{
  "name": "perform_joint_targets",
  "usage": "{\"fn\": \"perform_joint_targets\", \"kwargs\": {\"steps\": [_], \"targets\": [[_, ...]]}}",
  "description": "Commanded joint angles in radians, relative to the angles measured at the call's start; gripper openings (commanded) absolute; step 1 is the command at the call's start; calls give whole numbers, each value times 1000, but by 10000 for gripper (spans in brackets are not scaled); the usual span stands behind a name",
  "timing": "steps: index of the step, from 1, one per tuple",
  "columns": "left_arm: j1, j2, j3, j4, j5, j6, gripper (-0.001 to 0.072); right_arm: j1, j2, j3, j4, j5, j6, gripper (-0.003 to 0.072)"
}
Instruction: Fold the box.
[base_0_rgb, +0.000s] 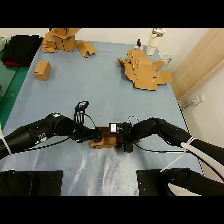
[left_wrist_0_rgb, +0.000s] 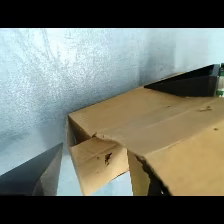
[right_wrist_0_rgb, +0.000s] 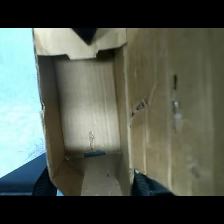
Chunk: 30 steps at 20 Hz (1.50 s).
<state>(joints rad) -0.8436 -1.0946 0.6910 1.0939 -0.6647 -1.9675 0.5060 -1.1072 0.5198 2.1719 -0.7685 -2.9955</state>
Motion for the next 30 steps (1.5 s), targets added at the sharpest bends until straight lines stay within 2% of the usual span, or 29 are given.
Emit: {"fn": "perform_joint_targets", "kwargs": {"steps": [1, 5, 10, 15, 19, 21, 22, 24, 25, 27, 30], "targets": [[-42, -31, 15, 75, -6, -119, 589, 1, -1, 0, 0, 0, 0, 490], [-82, -95, 60, 99, -16, -133, 588, 1, -1, 0, 0, 0, 0, 491], [-133, -135, 141, 342, -115, -358, 588, 1, -1, 0, 0, 0, 0, 490], [-163, -206, 214, 373, -226, -382, 580, 1, -1, 0, 0, 0, 0, 490], [-184, -272, 267, 391, -250, -388, 579, 1, -1, 0, 0, 0, 0, 490], [-185, -287, 278, 407, -256, -424, 508, 1, -1, 0, 0, 0, 0, 490], [-185, -288, 280, 409, -256, -450, 505, 1, -1, 0, 0, 0, 0, 490], [-185, -288, 280, 408, -254, -467, 120, 1, -1, 0, 0, 0, 0, 490], [-185, -288, 280, 406, -252, -467, 54, 1, -1, 0, 0, 0, 0, 490], [-185, -288, 280, 396, -254, -466, 13, 1, -1, 0, 0, 0, 0, 490], [-185, -288, 280, 394, -262, -464, 13, 1, -1, 0, 0, 0, 0, 490]]}}
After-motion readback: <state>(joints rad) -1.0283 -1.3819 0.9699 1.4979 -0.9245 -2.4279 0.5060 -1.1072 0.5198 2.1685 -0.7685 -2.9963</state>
